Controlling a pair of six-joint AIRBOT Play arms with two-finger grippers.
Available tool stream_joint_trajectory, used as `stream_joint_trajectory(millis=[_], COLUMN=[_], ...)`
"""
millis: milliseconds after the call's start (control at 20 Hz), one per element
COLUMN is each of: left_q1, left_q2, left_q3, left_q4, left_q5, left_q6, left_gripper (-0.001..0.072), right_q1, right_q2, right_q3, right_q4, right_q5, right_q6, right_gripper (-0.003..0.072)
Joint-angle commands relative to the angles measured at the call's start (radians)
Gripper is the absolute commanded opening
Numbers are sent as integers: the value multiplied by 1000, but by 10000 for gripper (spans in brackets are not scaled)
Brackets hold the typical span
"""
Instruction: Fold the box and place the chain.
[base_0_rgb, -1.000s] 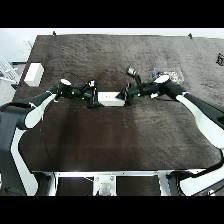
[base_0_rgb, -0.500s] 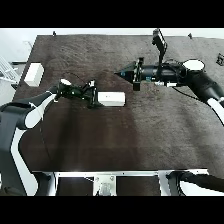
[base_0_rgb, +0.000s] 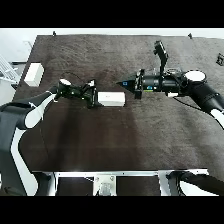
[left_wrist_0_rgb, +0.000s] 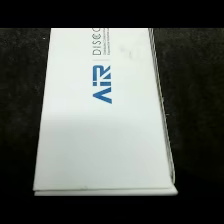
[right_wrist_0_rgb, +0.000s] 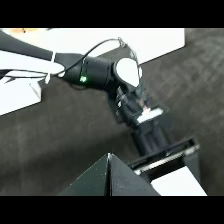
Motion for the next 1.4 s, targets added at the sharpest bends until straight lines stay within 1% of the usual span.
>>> stream_joint_trajectory(millis=[0, 150, 250, 350, 500, 600, 650, 800, 950, 1100, 1200, 1250, 1350], left_q1=[13, 64, 126, 207, 349, 426, 451, 466, 474, 502, 502, 511, 549], left_q2=[35, 144, 239, 327, 409, 413, 405, 362, 356, 348, 323, 310, 294], left_q3=[2, 0, -1, -1, -1, -1, -3, -7, -22, -23, -23, -24, -24], left_q4=[-25, -21, -22, -22, -22, -28, -28, -2, 71, 74, 112, 126, 140], left_q5=[-21, -31, 11, 102, 351, 513, 558, 632, 741, 720, 738, 728, 676], left_q6=[-112, -202, -257, -323, -479, -633, -678, -705, -768, -764, -767, -792, -842], left_gripper=[20, 18, 17, 17, 17, 19, 19, 19, 19, 19, 19, 19, 18], right_q1=[-1, -2, -1, -1, -1, 0, 0, 1, 0, 0, 1, 0, 0], right_q2=[7, 19, 21, 21, 20, 20, 20, 18, 18, 18, 16, 13, 12], right_q3=[-23, -23, -23, -23, -23, -24, -25, -26, -26, -27, -28, -30, -41], right_q4=[5, 16, 17, 17, 17, 18, 17, 26, 26, 24, 26, 25, 24], right_q5=[2, -11, -13, -14, -21, -40, -45, -60, -59, -59, -66, -66, -65], right_q6=[8, 17, 35, 50, 53, 53, 53, 53, 53, 52, 52, 53, 53], right_gripper=[11, 11, 11, 11, 11, 11, 11, 11, 11, 11, 11, 11, 11])
